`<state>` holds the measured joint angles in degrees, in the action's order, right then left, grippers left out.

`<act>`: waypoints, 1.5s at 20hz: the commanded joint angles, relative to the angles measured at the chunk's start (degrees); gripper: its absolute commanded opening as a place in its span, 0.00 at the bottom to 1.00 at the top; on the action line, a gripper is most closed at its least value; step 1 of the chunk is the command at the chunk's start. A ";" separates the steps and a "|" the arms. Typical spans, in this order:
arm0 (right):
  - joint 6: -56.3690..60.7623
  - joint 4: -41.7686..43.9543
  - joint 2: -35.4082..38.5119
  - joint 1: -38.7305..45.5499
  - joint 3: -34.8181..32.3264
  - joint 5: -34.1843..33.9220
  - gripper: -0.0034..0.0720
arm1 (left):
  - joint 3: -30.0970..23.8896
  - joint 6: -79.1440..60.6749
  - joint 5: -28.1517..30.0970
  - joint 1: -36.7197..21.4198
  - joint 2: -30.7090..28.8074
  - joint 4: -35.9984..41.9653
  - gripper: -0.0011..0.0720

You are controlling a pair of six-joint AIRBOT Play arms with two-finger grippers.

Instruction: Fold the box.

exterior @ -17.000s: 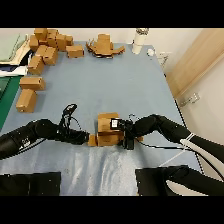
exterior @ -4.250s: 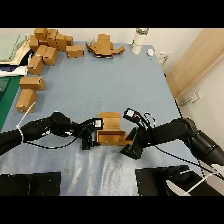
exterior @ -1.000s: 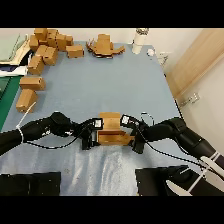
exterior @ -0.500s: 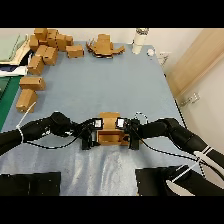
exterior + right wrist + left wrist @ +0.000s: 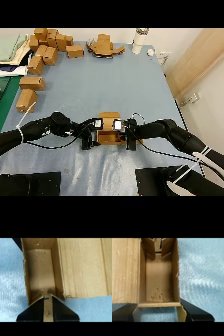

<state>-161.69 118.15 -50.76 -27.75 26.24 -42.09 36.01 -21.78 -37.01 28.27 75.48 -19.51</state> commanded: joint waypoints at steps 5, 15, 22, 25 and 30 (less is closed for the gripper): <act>-0.55 2.54 -2.08 -1.62 -0.02 0.46 0.69 | 0.04 -0.02 -0.02 -0.02 0.02 0.00 0.64; 0.96 -0.35 -1.97 -2.69 0.11 0.02 0.69 | 0.04 -0.02 -0.02 -0.02 0.00 0.00 0.64; 24.02 -21.99 6.38 -2.64 0.44 -0.96 0.21 | 0.04 -0.02 -0.02 -0.02 0.02 0.02 0.64; 51.15 -37.16 10.19 -2.27 1.25 -4.13 0.05 | 0.04 -0.02 -0.04 -0.02 0.00 0.02 0.64; 91.32 -47.15 9.49 6.64 0.39 -14.64 0.05 | 0.04 -0.02 -0.02 -0.02 0.02 0.02 0.64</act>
